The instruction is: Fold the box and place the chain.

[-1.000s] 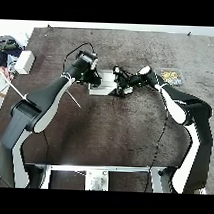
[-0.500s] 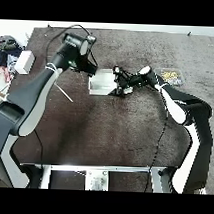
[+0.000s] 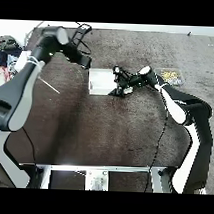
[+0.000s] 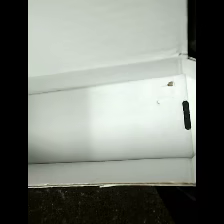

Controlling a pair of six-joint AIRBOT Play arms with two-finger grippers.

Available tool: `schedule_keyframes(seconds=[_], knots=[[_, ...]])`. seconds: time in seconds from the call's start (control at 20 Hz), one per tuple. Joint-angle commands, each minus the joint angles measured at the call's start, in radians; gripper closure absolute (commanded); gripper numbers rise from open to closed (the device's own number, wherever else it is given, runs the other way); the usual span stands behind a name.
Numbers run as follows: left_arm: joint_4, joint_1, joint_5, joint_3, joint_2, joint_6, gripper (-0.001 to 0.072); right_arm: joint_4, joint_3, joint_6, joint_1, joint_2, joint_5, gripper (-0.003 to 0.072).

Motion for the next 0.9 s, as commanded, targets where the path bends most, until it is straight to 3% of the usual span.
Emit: schedule_keyframes(seconds=[0.0, 0.15, 0.2, 0.25, 0.4, 0.65, 0.85], knots=[[-0.435, 0.150, 0.026, -0.082, 0.000, 0.546, 0.0101, 0.000, 0.000, 0.000, 0.001, 0.000, 0.000, 0.0211], [-0.699, 0.238, -0.032, -0.217, -0.001, 0.946, 0.0099, 0.000, 0.000, 0.000, 0.000, 0.000, 0.000, 0.0212], [-0.726, 0.252, -0.041, -0.262, -0.001, 1.051, 0.0082, 0.000, 0.000, 0.000, 0.001, 0.000, 0.000, 0.0212], [-0.731, 0.254, -0.041, -0.306, -0.002, 1.137, -0.0011, 0.000, -0.001, 0.000, 0.001, 0.000, 0.000, 0.0212], [-0.739, 0.242, -0.034, -0.439, -0.008, 1.353, -0.0011, 0.000, 0.000, 0.000, 0.000, 0.000, 0.000, 0.0212], [-0.808, 0.236, -0.037, -0.458, -0.118, 1.398, -0.0011, 0.000, 0.000, 0.000, 0.001, 0.000, 0.000, 0.0211], [-0.820, 0.236, -0.046, -0.458, -0.148, 1.458, -0.0011, 0.000, 0.000, 0.000, 0.001, 0.000, 0.000, 0.0212]])
